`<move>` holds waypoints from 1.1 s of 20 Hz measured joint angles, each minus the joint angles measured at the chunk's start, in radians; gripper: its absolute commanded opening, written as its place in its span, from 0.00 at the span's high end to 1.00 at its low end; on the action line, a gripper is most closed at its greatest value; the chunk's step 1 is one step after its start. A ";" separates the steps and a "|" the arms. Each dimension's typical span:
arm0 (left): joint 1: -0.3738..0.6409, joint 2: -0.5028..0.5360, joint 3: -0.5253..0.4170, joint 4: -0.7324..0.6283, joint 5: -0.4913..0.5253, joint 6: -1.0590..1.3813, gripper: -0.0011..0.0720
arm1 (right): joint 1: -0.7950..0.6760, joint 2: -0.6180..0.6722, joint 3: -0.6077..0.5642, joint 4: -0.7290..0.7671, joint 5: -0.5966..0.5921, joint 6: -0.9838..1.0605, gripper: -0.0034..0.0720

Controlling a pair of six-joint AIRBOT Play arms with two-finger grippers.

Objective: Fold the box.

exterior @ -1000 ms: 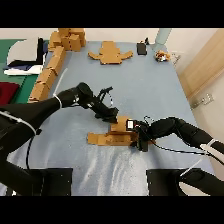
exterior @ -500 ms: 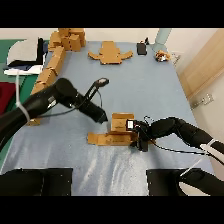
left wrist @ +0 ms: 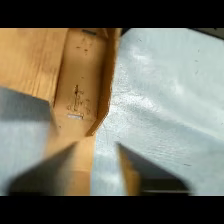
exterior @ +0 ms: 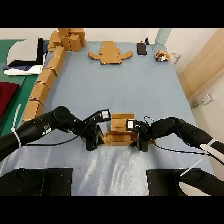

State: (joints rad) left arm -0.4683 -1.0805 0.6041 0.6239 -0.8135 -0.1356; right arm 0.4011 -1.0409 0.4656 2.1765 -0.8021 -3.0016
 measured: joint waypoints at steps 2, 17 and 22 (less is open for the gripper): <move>0.009 0.001 -0.029 -0.043 0.047 0.137 0.09 | 0.000 0.000 0.000 0.000 0.000 0.000 0.29; -0.003 -0.101 -0.056 -0.293 0.139 0.424 0.60 | 0.000 0.000 0.000 0.000 0.000 0.000 0.29; -0.022 -0.109 -0.051 -0.312 0.159 0.432 0.84 | 0.000 0.000 0.000 0.000 0.000 0.000 0.29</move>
